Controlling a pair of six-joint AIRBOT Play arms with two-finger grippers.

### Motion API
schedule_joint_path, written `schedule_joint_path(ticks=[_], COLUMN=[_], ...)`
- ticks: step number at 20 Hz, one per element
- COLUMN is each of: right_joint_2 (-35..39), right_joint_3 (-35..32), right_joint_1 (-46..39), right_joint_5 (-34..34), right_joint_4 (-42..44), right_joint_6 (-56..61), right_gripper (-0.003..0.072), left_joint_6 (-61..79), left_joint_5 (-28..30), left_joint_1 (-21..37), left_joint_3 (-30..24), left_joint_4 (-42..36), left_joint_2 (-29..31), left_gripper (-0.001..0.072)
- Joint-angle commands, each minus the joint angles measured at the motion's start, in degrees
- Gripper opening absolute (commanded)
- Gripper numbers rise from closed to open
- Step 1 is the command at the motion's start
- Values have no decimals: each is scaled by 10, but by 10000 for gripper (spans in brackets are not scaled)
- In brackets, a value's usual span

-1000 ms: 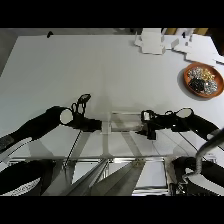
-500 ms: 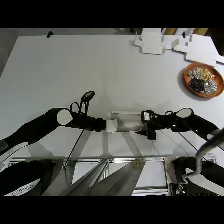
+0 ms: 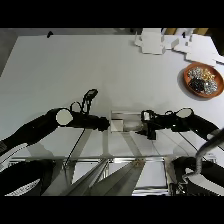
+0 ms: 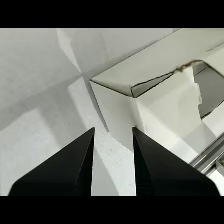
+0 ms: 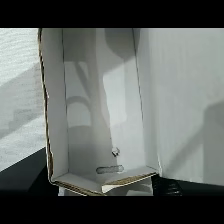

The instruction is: Fold the box and place the chain.

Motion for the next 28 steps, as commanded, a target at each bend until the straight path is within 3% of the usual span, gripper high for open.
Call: schedule_joint_path(ticks=[1,8,11,22,28], right_joint_2=[0,0,0,0,0], right_joint_3=[0,0,0,0,0], right_joint_1=[0,0,0,0,0], right_joint_5=[0,0,0,0,0], right_joint_4=[0,0,0,0,0], right_joint_6=[0,0,0,0,0], right_gripper=[432,432,432,432,432], left_joint_6=[12,27,27,2,-171], left_joint_5=[3,0,0,0,-25], left_joint_1=[0,0,3,-27,-50], left_joint_3=[1,1,2,21,80], left_joint_4=[-4,-4,-4,-10,111], left_joint_2=[0,2,2,-31,-61], left_gripper=[275,277,348,353,353])
